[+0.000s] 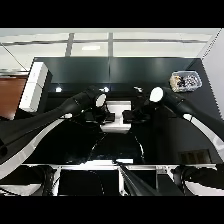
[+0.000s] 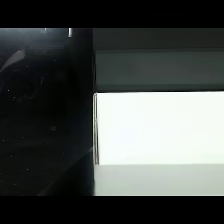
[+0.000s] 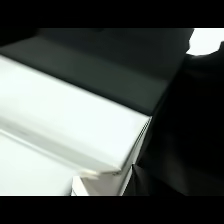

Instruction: Fold the box and place the chain.

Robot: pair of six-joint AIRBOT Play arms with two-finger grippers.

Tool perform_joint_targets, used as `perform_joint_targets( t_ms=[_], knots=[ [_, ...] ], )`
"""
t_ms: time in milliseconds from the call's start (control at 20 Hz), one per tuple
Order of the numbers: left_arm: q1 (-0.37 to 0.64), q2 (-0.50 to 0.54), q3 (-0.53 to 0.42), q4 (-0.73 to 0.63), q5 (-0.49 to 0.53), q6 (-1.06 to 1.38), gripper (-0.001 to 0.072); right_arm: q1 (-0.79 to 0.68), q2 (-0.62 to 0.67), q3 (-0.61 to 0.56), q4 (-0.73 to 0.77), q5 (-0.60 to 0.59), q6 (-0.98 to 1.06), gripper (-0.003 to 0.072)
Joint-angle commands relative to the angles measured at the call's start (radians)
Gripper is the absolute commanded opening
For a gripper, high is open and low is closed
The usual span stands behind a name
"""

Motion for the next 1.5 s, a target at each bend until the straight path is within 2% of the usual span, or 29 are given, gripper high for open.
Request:
perform_joint_targets(
  t_ms=[0, 100, 250, 400, 600, 1150, 1250, 1450],
  knots=[
    [0.001, -0.001, 0.0, 0.003, -0.004, 0.0, 0.0028, 0.098, 0.0, 0.068, -0.27, -0.002, 0.289, 0.0391],
    [0.001, -0.001, 0.0, 0.003, -0.005, 0.0, 0.0028, 0.118, -0.004, 0.098, -0.323, 0.021, 0.317, 0.0391],
    [0.001, -0.001, 0.0, 0.003, -0.005, 0.0, 0.0028, 0.123, -0.026, 0.147, -0.418, 0.129, 0.396, 0.0391],
    [0.001, -0.001, 0.0, 0.003, -0.005, 0.0, 0.0028, 0.155, -0.039, 0.151, -0.463, 0.174, 0.45, 0.0391],
    [0.001, -0.001, 0.0, 0.003, -0.005, 0.0, 0.0028, 0.206, -0.074, 0.152, -0.457, 0.106, 0.473, 0.0391],
    [0.001, -0.001, 0.0, 0.003, -0.003, 0.0, 0.0028, 0.211, -0.1, 0.151, -0.458, 0.107, 0.577, 0.039],
    [0.001, -0.001, 0.0, 0.003, -0.003, 0.0, 0.0028, 0.211, -0.101, 0.151, -0.458, 0.117, 0.576, 0.0333],
    [0.001, -0.001, 0.0, 0.003, -0.006, 0.0, 0.0028, 0.211, -0.107, 0.151, -0.439, 0.117, 0.576, 0.0333]
  ],
)
